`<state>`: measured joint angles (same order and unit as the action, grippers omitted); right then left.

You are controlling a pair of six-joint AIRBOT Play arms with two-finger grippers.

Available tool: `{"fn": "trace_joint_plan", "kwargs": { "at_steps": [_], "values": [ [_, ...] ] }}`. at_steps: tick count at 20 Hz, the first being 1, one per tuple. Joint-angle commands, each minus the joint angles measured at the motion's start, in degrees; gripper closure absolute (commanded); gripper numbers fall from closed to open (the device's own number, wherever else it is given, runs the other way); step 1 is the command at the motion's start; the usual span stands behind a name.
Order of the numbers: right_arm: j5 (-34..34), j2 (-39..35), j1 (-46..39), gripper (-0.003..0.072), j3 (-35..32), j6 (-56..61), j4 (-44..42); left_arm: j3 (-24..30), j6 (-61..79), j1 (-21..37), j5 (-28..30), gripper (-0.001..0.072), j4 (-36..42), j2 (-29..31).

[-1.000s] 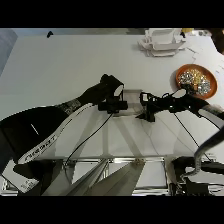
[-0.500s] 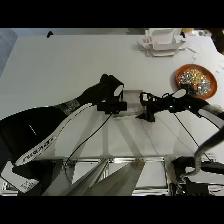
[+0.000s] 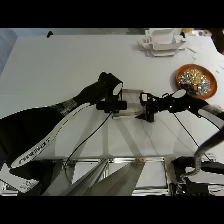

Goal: Fold the box and place the chain.

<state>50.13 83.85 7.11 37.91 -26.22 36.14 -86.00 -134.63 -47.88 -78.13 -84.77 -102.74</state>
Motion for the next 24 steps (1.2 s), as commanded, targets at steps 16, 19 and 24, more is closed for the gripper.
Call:
{"fn": "trace_joint_plan", "kwargs": {
  "at_steps": [16, 19, 24],
  "values": [
    [0.0, 0.0, 0.0, 0.0252, 0.0, 0.2, -0.1, -0.1, -0.8, -1.8, 1.5, 0.0607, -1.2, -2.2],
    [0.0, 0.0, 0.0, 0.0252, 0.0, 0.2, -0.1, -0.1, -0.8, -1.4, 1.3, 0.0689, -1.2, -2.2],
    [0.0, 0.0, 0.0, 0.0252, 0.0, 0.2, -0.1, -0.1, -0.8, -1.3, 1.7, 0.0687, -1.4, -2.2]
  ]
}}
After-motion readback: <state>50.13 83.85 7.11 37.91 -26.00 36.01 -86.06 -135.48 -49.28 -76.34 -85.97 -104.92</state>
